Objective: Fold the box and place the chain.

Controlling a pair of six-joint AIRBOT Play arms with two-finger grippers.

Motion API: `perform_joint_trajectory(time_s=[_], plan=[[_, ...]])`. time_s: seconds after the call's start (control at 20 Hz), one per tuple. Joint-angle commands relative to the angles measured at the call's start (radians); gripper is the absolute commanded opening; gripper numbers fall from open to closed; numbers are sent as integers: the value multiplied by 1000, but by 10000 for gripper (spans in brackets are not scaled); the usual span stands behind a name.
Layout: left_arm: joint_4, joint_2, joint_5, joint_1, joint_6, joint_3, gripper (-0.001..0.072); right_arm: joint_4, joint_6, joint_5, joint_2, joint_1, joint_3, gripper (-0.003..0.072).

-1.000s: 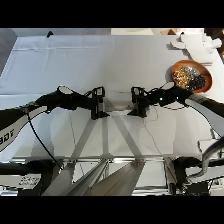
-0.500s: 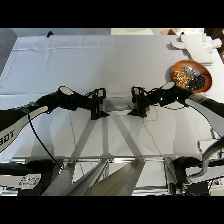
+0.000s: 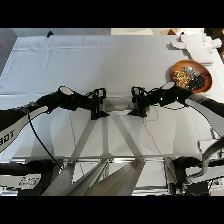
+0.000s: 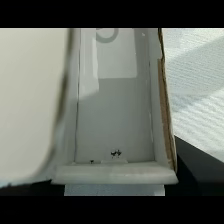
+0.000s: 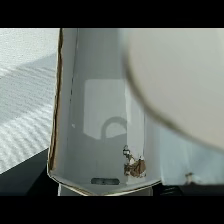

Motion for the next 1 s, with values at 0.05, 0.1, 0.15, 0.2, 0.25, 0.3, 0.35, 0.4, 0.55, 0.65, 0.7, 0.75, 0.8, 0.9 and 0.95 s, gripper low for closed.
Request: perform_joint_trajectory(time_s=[0.05,0.1,0.15,0.2,0.25,0.3,0.35,0.4,0.55,0.65,0.7,0.75,0.8,0.9,0.95], plan=[[0,-1,1,-1,0,0,275,0,0,0,0,1,0,398],[0,-1,1,-1,0,0,275,2,0,1,0,1,0,398],[0,-1,1,-1,0,0,275,11,0,5,0,1,0,397],[0,-1,1,-1,0,0,275,27,0,4,0,1,0,407],[0,-1,1,-1,0,0,275,32,2,5,0,1,0,482],[0,-1,1,-1,0,0,275,31,1,4,1,1,0,586],[0,-1,1,-1,0,0,275,26,1,4,3,1,0,626],[0,-1,1,-1,0,0,275,14,1,4,8,1,0,627],[0,1,2,0,0,0,275,-48,4,4,40,1,0,627],[1,7,3,1,2,0,275,-116,14,3,74,0,0,627],[4,11,6,1,5,0,275,-150,41,0,92,0,0,627],[4,14,11,1,5,0,275,-185,79,-1,112,0,0,627],[5,17,17,1,5,0,275,-213,111,-2,129,0,0,626],[5,21,32,1,5,0,275,-251,162,-3,156,0,0,626],[5,24,45,1,5,0,275,-269,177,-3,171,0,0,626]])
